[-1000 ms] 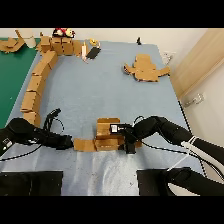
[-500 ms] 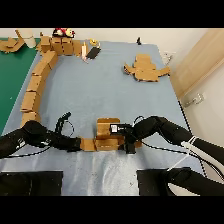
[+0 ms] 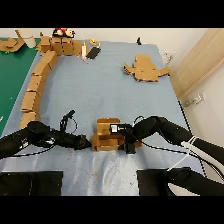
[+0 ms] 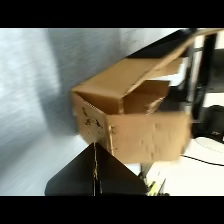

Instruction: Fold the box.

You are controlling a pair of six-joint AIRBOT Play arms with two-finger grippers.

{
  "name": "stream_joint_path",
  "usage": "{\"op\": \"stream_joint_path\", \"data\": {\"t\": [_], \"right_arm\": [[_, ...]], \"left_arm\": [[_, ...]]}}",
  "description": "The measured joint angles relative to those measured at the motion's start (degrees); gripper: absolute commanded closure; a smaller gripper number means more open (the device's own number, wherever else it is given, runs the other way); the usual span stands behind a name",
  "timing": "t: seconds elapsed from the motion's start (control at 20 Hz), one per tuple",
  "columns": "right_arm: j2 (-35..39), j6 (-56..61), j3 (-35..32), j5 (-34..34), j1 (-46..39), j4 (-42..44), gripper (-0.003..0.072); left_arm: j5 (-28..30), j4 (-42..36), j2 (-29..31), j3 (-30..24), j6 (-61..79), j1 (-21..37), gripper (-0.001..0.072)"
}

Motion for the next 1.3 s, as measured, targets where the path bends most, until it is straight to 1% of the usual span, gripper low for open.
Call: {"op": "stream_joint_path", "data": {"t": [0.35,0.7,0.85,0.95,1.2,1.3], "right_arm": [[0.0,0.0,0.02,0.0,0.0,0.0,0.0228],[0.0,0.02,0.0,0.0,0.0,0.02,0.0229],[0.0,0.0,0.02,0.0,0.0,0.02,0.0229],[0.0,0.02,0.02,0.0,0.0,0.0,0.0229],[0.0,0.0,0.0,0.0,0.0,0.0,0.0229],[0.0,0.0,0.02,0.0,0.0,0.0,0.0229]], "left_arm": [[1.44,-2.78,-0.02,0.52,0.17,-0.94,0.0698],[2.97,-3.13,-0.04,0.57,0.98,-1.05,0.0699],[3.28,-3.15,0.07,1.38,0.42,-1.64,0.0702],[4.35,-1.57,0.24,2.62,-2.01,-3.13,0.0702],[9.09,8.52,0.46,5.22,-15.58,-8.15,0.07],[9.57,10.71,0.74,5.57,-18.62,-9.16,0.0699]]}}
